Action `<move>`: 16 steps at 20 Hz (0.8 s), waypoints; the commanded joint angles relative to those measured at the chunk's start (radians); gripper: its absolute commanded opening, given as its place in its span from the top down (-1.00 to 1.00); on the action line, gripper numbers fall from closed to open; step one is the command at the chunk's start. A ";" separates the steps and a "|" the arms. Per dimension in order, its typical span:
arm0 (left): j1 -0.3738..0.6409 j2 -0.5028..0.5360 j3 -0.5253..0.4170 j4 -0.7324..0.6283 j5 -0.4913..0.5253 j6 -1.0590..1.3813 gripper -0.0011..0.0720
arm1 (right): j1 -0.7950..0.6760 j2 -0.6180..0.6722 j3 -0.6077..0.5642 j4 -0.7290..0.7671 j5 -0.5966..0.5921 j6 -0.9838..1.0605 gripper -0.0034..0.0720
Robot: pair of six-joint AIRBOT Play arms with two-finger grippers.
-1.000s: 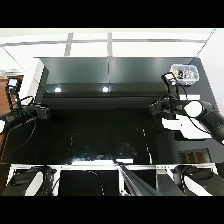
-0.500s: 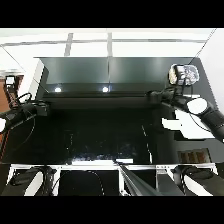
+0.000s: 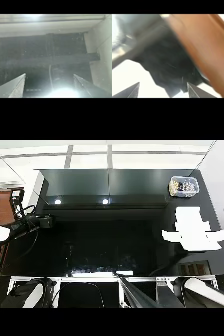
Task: Fold the box and place the chain.
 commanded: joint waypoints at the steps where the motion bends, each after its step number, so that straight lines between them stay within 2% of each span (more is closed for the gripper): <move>1: -0.001 -0.024 0.000 0.000 -0.018 0.001 -0.94 | -0.225 -0.179 0.151 -0.023 0.303 -0.092 -1.00; 3: -0.001 -0.027 0.000 -0.001 -0.032 0.001 -0.94 | -0.236 -0.268 0.212 -0.027 0.401 -0.175 -1.00; 5: -0.002 -0.027 0.000 -0.001 -0.033 -0.002 -0.94 | -0.225 -0.329 0.253 -0.024 0.452 -0.245 -1.00; 10: -0.002 -0.027 0.000 -0.004 -0.033 -0.014 -0.94 | -0.151 -0.373 0.265 -0.026 0.449 -0.365 -1.00; 11: -0.002 -0.027 0.000 -0.004 -0.034 -0.014 -0.94 | -0.138 -0.375 0.265 -0.026 0.450 -0.370 -0.87; 13: -0.002 -0.027 0.000 -0.004 -0.037 -0.014 -0.94 | -0.115 -0.374 0.265 -0.026 0.459 -0.375 0.10; 14: -0.002 -0.027 0.000 -0.004 -0.040 -0.014 -0.94 | -0.106 -0.371 0.265 -0.026 0.474 -0.376 0.50; 15: -0.002 -0.027 0.000 -0.004 -0.044 -0.014 -0.94 | -0.094 -0.365 0.265 -0.025 0.497 -0.378 0.60; 16: -0.002 -0.027 0.000 -0.004 -0.050 -0.014 -0.94 | -0.081 -0.356 0.265 -0.024 0.522 -0.379 0.80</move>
